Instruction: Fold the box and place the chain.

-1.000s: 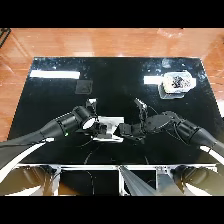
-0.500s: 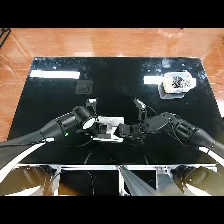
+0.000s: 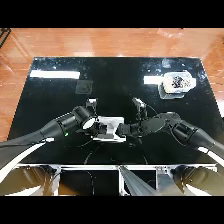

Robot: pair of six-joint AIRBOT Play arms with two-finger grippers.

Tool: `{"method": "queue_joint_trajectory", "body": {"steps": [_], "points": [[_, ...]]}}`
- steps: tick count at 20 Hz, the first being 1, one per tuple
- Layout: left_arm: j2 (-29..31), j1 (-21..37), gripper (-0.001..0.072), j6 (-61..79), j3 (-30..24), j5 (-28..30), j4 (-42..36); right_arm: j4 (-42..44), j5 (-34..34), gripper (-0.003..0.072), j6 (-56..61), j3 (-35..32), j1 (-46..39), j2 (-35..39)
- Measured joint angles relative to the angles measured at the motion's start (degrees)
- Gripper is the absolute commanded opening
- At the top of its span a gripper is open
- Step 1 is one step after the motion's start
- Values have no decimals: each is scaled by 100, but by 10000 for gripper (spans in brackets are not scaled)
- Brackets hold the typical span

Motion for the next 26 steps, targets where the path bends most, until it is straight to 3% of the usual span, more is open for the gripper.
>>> {"method": "queue_joint_trajectory", "body": {"steps": [14, 21, 26], "points": [[0, -2, 22, -4, 0, -11, 0, -490, -105, 578, 745, 332, 328, -184], [2, 0, 23, -4, 0, -4, 2, -1510, -579, 577, 1572, 750, 573, -361], [0, -2, 22, -7, 0, -4, 2, -1733, -695, 577, 1888, 911, 678, -466]]}}
